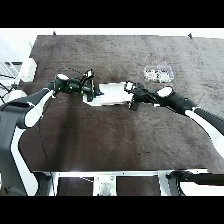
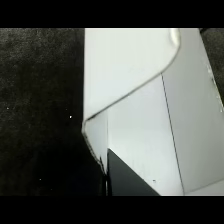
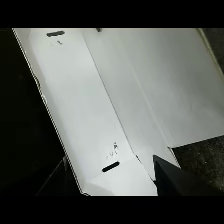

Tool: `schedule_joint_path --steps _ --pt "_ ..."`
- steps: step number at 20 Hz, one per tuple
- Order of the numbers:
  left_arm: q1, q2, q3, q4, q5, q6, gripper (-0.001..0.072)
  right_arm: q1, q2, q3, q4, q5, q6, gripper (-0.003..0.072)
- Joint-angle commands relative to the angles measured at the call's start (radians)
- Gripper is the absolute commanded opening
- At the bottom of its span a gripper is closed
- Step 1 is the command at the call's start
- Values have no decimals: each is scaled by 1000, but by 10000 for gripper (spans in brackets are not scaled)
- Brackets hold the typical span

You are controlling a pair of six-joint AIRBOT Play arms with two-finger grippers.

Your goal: Fold the box and place the chain.

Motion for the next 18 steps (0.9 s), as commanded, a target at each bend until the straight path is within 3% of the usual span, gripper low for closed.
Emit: schedule_joint_path --steps 1,9,18 --pt "0 0 0 0 0 0 20 -16 -14 21 10 8 -26 617" --pt "0 0 0 0 -1 0 20 -83 -113 137 9 198 -72 617" --pt "0 0 0 0 -1 0 20 -138 -207 240 12 316 -116 619"
